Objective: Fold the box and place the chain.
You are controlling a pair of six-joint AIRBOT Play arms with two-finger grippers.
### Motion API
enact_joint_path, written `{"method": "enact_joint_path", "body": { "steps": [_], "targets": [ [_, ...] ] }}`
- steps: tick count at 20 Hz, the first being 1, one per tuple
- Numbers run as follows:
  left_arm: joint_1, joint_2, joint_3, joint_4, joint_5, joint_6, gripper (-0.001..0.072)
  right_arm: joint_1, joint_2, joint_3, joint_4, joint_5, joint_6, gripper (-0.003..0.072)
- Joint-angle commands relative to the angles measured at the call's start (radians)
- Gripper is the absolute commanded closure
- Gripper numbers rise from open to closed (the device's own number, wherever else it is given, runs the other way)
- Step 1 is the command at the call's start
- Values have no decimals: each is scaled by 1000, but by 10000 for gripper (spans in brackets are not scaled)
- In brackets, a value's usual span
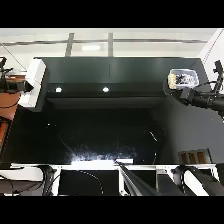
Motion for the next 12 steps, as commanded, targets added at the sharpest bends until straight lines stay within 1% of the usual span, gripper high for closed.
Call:
{"method": "enact_joint_path", "body": {
  "steps": [1,3,6,7,8,9,10,11,12],
  "targets": [
    [-27,47,16,98,40,0,-5,0,1,1,0,8,4,652],
    [-27,129,20,143,21,-68,-5,0,1,1,0,26,3,652],
    [-40,290,20,117,-26,-192,8,0,1,1,0,29,3,652],
    [-50,333,20,82,-63,-231,77,0,1,1,-1,37,3,651],
    [-61,369,19,30,-133,-255,255,2,1,1,-8,58,3,641],
    [-75,397,17,-35,-230,-267,578,8,4,0,-47,79,3,642],
    [-98,417,4,-103,-315,-266,684,21,14,-2,-104,82,11,642],
    [-143,448,-36,-171,-351,-264,684,36,39,-10,-164,70,46,642],
    [-209,495,-102,-215,-343,-265,684,47,79,-18,-191,67,89,642]
  ]
}}
